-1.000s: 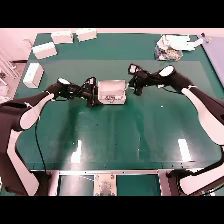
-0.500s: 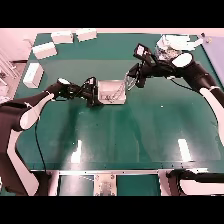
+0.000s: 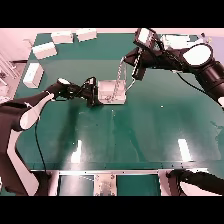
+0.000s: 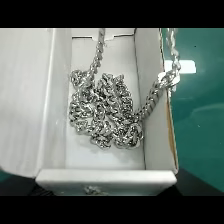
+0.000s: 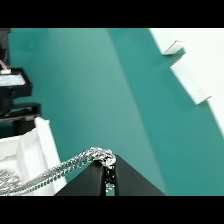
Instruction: Fold the box and place the chain.
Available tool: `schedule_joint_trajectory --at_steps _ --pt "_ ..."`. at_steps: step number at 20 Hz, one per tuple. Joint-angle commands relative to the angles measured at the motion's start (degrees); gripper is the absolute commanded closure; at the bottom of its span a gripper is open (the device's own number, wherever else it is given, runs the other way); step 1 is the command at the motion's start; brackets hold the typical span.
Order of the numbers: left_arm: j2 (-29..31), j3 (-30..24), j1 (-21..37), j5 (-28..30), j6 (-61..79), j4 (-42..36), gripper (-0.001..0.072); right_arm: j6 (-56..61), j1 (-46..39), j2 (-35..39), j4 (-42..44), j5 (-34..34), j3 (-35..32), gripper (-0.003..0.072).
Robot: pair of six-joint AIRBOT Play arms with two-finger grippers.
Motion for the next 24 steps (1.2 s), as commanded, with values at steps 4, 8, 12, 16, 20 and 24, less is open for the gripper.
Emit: schedule_joint_trajectory --at_steps 4,8,12,16,20,24 --pt "0.0 0.0 0.0 0.0 0.0 0.0 0.0460 0.1 2.1 1.3 -1.6 -7.1 2.4 0.0674" --pt "0.0 0.0 0.0 0.0 0.0 0.0 0.0460 0.2 3.6 1.3 -1.6 -8.0 6.0 0.0674" --pt "0.0 0.0 0.0 0.0 0.0 0.0 0.0460 2.1 5.0 1.3 -1.5 -8.0 7.1 0.0675" --pt "0.0 0.0 0.0 0.0 0.0 0.0 0.0460 6.9 6.3 1.3 -1.6 -8.1 8.0 0.0675" --pt "0.0 0.0 0.0 0.1 0.0 0.0 0.0461 11.8 7.7 1.4 -1.6 -7.7 8.8 0.0676" --pt "0.0 0.0 0.0 0.1 0.0 0.0 0.0460 16.0 7.8 1.3 -1.6 -4.7 8.5 0.0675"
